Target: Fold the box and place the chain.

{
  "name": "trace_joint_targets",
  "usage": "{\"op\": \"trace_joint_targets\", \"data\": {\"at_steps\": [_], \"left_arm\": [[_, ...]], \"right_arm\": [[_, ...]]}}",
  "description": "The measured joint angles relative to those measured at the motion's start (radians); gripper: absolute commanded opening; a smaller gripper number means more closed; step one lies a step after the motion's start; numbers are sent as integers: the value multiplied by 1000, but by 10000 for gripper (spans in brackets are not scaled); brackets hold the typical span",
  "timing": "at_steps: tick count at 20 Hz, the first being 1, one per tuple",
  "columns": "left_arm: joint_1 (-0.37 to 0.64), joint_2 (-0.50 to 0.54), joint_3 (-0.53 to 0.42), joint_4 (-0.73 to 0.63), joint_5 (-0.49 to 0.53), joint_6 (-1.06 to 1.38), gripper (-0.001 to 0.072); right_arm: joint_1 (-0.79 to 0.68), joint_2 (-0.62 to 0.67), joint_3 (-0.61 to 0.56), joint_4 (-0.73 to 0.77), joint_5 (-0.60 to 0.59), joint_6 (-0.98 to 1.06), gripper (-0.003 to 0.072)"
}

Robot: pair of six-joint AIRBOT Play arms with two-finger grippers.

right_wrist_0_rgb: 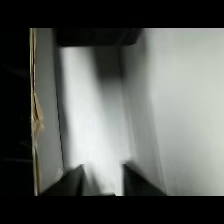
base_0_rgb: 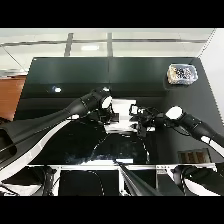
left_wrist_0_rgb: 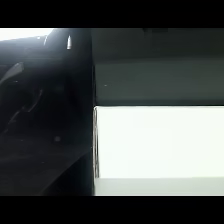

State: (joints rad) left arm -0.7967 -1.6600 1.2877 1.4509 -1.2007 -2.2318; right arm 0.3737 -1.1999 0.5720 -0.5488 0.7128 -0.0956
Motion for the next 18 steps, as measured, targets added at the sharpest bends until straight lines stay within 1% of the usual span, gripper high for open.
{"op": "trace_joint_targets", "data": {"at_steps": [1,2,3,4,5,7,9,11,13,15,17,18], "left_arm": [[0,0,0,0,0,0,28],[0,0,0,-1,-1,0,28],[0,0,0,-1,-2,0,28],[0,0,0,-1,-3,0,28],[0,0,0,-3,-3,2,28],[0,0,0,-4,-3,3,28],[2,0,0,-4,-3,2,28],[3,0,0,-3,-3,3,28],[4,0,0,-1,-7,3,28],[5,0,0,0,-7,3,28],[5,0,0,1,-7,2,28],[5,0,0,2,-7,2,28]], "right_arm": [[2,-2,0,1,-2,18,313],[3,-4,0,5,-8,34,231],[4,-5,0,7,-8,50,211],[5,-5,0,8,-3,60,5],[5,-5,0,7,3,78,17],[-5,9,2,-24,12,159,16],[-47,50,22,-117,51,343,16],[-132,109,64,-258,145,588,16],[-266,167,97,-388,267,822,17],[-439,200,89,-460,333,1020,16],[-591,200,34,-463,345,1177,17],[-648,186,-6,-422,351,1230,16]]}}
